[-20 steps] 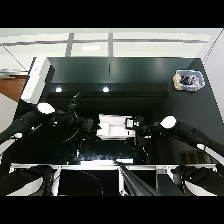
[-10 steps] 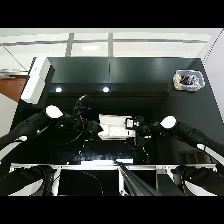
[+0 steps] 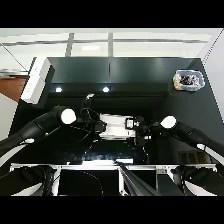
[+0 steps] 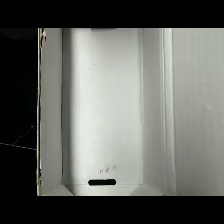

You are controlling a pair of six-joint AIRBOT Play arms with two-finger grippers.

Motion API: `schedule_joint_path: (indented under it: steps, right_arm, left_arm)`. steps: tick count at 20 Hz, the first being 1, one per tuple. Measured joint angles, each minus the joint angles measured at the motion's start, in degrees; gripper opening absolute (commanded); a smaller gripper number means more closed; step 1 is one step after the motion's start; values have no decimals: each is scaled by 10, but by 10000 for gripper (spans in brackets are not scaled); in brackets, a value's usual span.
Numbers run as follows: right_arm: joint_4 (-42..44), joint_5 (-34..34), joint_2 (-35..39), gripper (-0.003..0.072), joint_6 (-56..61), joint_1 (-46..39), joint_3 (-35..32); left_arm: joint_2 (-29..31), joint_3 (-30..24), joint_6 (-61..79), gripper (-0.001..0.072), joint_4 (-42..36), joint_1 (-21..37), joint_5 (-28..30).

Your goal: Fold the box and place the chain.

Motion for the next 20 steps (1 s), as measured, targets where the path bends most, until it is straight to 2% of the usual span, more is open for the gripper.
schedule_joint_path:
  steps: [2, 5, 8, 13, 15, 20]
  right_arm:
    - [0, 0, 0, 538, 0, 0, 0]
    - [0, 0, 0, 538, 0, 0, 0]
    - [0, 0, 0, 538, 0, 0, 0]
    - [0, 1, 0, 538, 0, 0, 0]
    - [0, 1, 0, 538, 0, 0, 0]
    - [0, 2, 0, 538, 0, 0, 0]
  left_arm:
    - [-10, 23, -80, 259, 75, -35, -15]
    - [-34, 61, -161, 372, 162, -79, -45]
    - [-63, 90, -222, 381, 213, -100, -79]
    - [-96, 110, -287, 367, 245, -110, -101]
    - [-103, 113, -305, 332, 250, -111, -106]
    - [-109, 117, -322, 333, 252, -112, -103]
